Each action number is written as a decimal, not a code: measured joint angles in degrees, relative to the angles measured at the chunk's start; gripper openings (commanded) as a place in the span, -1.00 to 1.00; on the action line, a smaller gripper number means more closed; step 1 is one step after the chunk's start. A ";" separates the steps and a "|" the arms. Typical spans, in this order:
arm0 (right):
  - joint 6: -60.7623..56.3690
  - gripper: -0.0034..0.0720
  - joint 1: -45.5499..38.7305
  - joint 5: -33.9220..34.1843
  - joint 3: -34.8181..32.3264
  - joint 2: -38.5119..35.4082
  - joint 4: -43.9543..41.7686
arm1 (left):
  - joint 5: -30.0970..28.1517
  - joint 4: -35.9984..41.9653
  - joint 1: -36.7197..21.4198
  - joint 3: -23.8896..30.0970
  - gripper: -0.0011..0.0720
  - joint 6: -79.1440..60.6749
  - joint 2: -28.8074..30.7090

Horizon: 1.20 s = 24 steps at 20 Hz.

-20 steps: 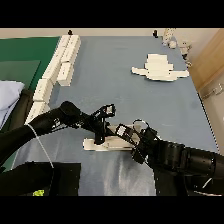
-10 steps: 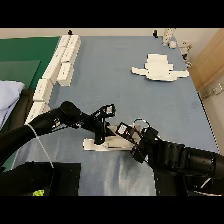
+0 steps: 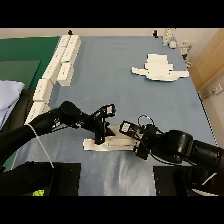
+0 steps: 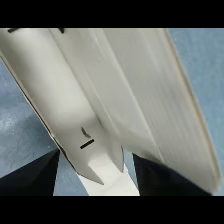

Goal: Fold the box.

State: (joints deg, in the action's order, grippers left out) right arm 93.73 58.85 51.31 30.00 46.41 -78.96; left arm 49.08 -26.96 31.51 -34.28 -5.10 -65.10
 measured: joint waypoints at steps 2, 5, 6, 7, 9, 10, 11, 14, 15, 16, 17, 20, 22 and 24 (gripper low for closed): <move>12.13 1.00 -5.44 -1.40 -0.72 -0.17 -8.44 | -0.02 0.00 -0.02 -0.02 -0.93 0.00 0.00; 29.00 1.00 -13.51 -2.43 -1.66 -0.28 -21.22 | -0.13 0.00 -0.02 -0.02 -0.93 0.00 0.00; 33.66 1.00 -15.54 -2.54 -1.97 -0.28 -24.59 | -0.13 0.00 -0.02 -0.02 -0.93 0.02 0.00; 38.14 1.00 -17.33 -2.78 -2.34 -0.26 -27.61 | -0.13 0.00 -0.02 -0.02 -0.93 0.02 0.00; 46.18 1.00 -20.44 -3.02 -3.17 -0.24 -33.22 | -0.09 -0.02 -0.07 -0.02 -0.93 0.02 0.00; 49.44 1.00 -21.70 -3.17 -3.61 -0.22 -35.76 | -0.07 -0.02 -0.07 -0.02 -0.93 0.02 0.00; 51.93 1.00 -22.64 -3.28 -4.00 -0.22 -37.83 | -0.04 -0.04 -0.07 0.00 -0.93 0.02 0.00; 56.11 1.00 -24.06 -2.97 -5.20 -0.22 -41.81 | 0.26 -0.09 -0.07 0.00 -0.93 0.02 0.00; 56.96 1.00 -24.30 -2.80 -5.66 -0.20 -42.66 | 0.42 -0.09 -0.04 0.00 -0.93 0.00 0.00; 57.55 1.00 -24.48 -2.71 -6.01 -0.22 -43.30 | 0.44 -0.09 -0.04 0.00 -0.93 0.02 0.00; 58.05 1.00 -24.61 -2.67 -6.36 -0.22 -43.85 | 0.44 -0.09 -0.04 0.00 -0.93 0.00 0.00; 58.88 1.00 -24.83 -1.88 -7.26 -0.35 -44.78 | 0.33 -0.09 -0.04 0.00 -0.93 -0.02 0.00; 59.17 1.00 -24.87 -1.51 -7.69 -0.42 -45.05 | 0.26 -0.07 0.00 0.00 -0.93 -0.04 0.00; 59.30 1.00 -24.92 -1.29 -8.11 -0.44 -45.27 | 0.15 -0.04 0.00 0.00 -0.93 -0.07 0.00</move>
State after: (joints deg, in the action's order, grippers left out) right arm 153.03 33.93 50.02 21.89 45.98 -124.22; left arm 49.23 -27.00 31.51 -34.28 -5.17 -65.10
